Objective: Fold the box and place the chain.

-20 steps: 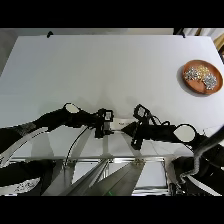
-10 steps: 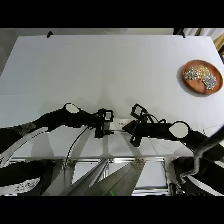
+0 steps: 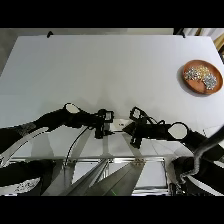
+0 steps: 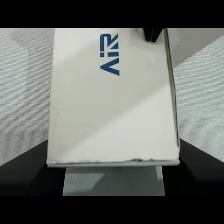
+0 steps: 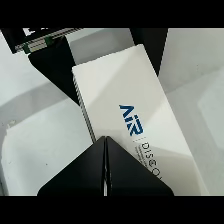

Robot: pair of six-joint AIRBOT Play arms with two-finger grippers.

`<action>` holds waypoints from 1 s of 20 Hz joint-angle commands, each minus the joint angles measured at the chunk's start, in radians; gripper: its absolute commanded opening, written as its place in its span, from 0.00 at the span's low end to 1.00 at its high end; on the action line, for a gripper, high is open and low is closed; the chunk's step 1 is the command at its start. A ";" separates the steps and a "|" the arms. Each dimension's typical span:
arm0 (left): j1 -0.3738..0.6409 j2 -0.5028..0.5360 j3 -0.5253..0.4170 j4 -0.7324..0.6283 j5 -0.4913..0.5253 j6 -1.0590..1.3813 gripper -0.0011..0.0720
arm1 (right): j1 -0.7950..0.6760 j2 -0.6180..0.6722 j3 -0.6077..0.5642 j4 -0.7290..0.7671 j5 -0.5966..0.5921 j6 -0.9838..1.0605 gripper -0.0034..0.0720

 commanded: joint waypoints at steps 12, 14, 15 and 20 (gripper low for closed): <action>0.001 0.000 0.001 -0.002 0.001 -0.001 0.39 | -0.018 0.025 0.372 -0.418 0.182 0.417 0.06; 0.000 0.000 0.000 -0.001 0.001 -0.001 0.39 | -0.061 0.026 0.497 -0.690 0.343 0.702 0.06; 0.001 0.000 0.001 -0.002 0.001 -0.001 0.39 | -0.095 0.026 0.543 -0.787 0.432 0.807 0.06; 0.001 0.001 0.001 -0.002 0.001 -0.001 0.39 | -0.402 0.011 0.605 -0.938 0.954 0.998 0.06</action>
